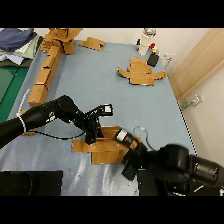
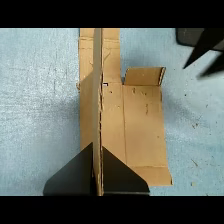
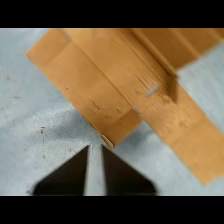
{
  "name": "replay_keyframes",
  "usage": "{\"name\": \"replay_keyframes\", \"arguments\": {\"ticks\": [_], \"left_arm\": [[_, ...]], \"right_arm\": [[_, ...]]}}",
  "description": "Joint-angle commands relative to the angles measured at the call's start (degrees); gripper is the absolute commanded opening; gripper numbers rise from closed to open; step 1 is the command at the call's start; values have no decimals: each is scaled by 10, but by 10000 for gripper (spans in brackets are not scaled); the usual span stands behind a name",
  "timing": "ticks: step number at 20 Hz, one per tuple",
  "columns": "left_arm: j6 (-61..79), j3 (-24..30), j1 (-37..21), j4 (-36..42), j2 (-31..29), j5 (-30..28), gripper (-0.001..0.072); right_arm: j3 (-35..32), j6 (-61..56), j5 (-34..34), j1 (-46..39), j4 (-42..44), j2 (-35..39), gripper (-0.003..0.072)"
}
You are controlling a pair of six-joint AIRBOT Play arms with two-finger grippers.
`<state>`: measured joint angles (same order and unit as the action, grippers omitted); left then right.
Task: Fold the box.
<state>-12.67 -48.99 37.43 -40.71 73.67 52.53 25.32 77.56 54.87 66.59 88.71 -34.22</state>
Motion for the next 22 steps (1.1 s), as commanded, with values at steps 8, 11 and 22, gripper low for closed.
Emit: {"name": "replay_keyframes", "arguments": {"ticks": [8, 11, 22], "left_arm": [[0, 0, 0, 0, 0, 0, 13], [0, 0, 0, 0, 0, 0, 14], [0, 0, 0, 0, 0, 0, 13]], "right_arm": [[-31, -5, -108, 116, -209, -129, 593], [-31, -10, -115, 116, -250, -130, 590], [-31, -10, -111, 116, -258, -128, 580]]}}
